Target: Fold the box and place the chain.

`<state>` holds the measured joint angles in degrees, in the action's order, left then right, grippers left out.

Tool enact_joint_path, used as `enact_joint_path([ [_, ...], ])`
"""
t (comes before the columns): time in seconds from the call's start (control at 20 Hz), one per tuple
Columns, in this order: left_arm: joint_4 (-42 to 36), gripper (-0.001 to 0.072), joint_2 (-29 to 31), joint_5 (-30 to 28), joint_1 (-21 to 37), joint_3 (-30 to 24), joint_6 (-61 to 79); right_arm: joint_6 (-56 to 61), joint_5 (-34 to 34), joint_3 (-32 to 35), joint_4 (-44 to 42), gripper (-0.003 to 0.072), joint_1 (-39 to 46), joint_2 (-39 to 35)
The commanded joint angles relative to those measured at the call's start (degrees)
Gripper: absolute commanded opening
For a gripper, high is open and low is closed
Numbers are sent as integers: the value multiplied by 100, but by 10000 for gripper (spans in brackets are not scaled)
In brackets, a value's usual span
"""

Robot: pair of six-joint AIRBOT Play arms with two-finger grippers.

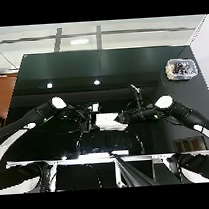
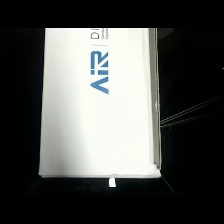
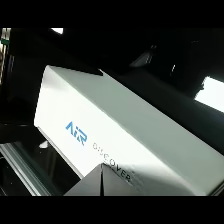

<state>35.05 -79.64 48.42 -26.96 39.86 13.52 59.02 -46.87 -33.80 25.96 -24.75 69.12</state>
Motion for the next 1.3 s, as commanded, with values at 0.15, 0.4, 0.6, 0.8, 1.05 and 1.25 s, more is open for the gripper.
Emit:
enact_joint_path([
  [0.15, 2, 401, -2, 0, -2, 0, 0, -155, -452, -254, 63, 14, -22, -57],
  [0.4, 2, 400, -2, 0, -2, 0, 0, 339, -791, -748, 2059, 14, 157, -846],
  [0.6, 2, 400, -2, 2, -2, 0, 0, 1084, -142, -750, 4013, 14, 494, -1670],
  [0.8, 2, 400, -7, -31, -2, 0, 2, 1827, -37, -708, 5466, 13, 616, -1740],
  [1.05, -2, 400, -66, -280, -2, 11, -22, 2151, -50, -564, 5567, 14, 616, -1740],
  [1.25, -17, 397, -66, -356, -2, 11, -111, 2308, -44, -564, 5552, 14, 616, -1740],
])
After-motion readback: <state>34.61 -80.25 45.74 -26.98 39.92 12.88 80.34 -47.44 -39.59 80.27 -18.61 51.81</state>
